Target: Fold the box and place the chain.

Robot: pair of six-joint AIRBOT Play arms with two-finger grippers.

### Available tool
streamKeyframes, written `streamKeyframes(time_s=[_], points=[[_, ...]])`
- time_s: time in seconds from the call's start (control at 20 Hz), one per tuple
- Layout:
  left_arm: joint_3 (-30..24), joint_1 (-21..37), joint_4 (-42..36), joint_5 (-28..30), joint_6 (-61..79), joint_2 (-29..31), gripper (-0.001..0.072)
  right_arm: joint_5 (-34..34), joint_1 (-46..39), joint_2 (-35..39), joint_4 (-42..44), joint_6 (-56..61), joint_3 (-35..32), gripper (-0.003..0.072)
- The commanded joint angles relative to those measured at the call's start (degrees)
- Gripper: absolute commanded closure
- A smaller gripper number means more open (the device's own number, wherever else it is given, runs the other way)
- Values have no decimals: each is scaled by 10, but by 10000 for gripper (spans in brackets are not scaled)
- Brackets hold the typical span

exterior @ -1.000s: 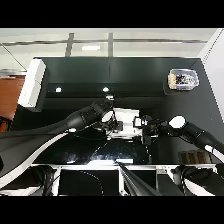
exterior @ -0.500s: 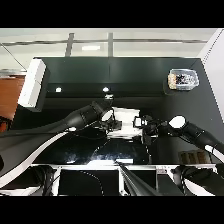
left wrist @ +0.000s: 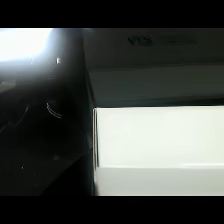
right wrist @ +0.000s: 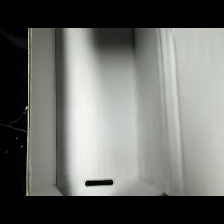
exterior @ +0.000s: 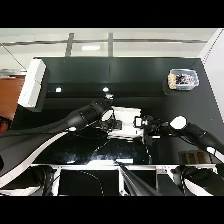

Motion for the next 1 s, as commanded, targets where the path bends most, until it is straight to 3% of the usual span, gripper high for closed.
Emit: streamKeyframes(time_s=[0.0, 0.15, 0.5, 0.6, 0.7, 0.75, 0.95], points=[[0, 0, 11, -24, 0, 0, 684, 40, 0, 46, -87, 72, 0, -22], [0, 0, 20, -21, -2, 0, 683, 45, 0, 88, -115, 92, 0, -21], [0, 0, 19, -10, -2, 0, 682, 31, 1, 85, -81, 77, 0, -19], [0, 0, 19, -10, -2, 0, 682, 31, 2, 74, -53, 64, 0, 153], [0, 0, 19, -10, -2, 0, 683, 31, 2, 65, -28, 69, 0, 160], [0, 0, 19, -10, -1, 0, 682, 31, 2, 62, -18, 80, 0, 323], [0, 0, 19, -10, -2, 0, 682, 29, 2, 58, -7, 97, 0, 341]])
